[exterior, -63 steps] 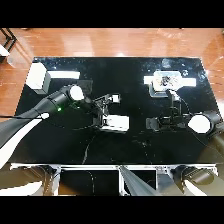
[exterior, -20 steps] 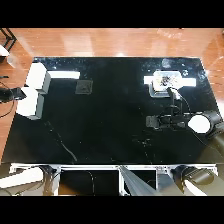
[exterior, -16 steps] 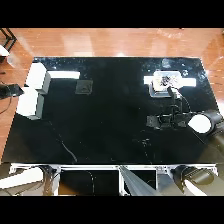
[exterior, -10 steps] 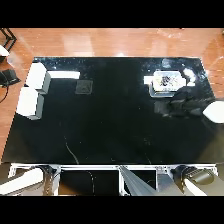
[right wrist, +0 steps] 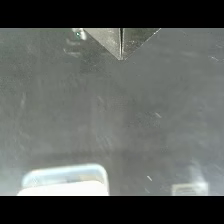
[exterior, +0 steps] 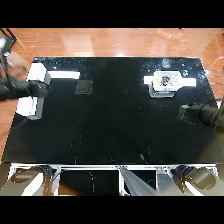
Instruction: Fold the box and place the chain.
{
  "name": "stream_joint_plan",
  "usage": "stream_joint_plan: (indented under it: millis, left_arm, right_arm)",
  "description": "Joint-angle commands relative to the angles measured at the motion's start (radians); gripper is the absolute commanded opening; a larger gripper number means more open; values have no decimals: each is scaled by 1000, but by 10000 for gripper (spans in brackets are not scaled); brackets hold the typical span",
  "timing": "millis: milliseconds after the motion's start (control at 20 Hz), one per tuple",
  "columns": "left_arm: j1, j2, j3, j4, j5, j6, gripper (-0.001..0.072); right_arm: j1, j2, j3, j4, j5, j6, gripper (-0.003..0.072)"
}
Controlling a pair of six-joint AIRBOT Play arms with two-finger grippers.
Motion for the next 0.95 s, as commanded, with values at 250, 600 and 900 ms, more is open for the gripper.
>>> stream_joint_plan:
  millis: [250, 600, 900]
  left_arm:
    - [-87, 134, -276, 20, 254, -31, 19]
    - [-87, 134, -276, 20, 251, -31, 19]
    - [-87, 134, -276, 20, 252, -31, 19]
  right_arm:
    - [85, 51, -145, -51, -93, 83, 19]
    - [85, 51, -145, -51, -93, 83, 19]
    - [84, 51, -145, -51, -93, 83, 19]
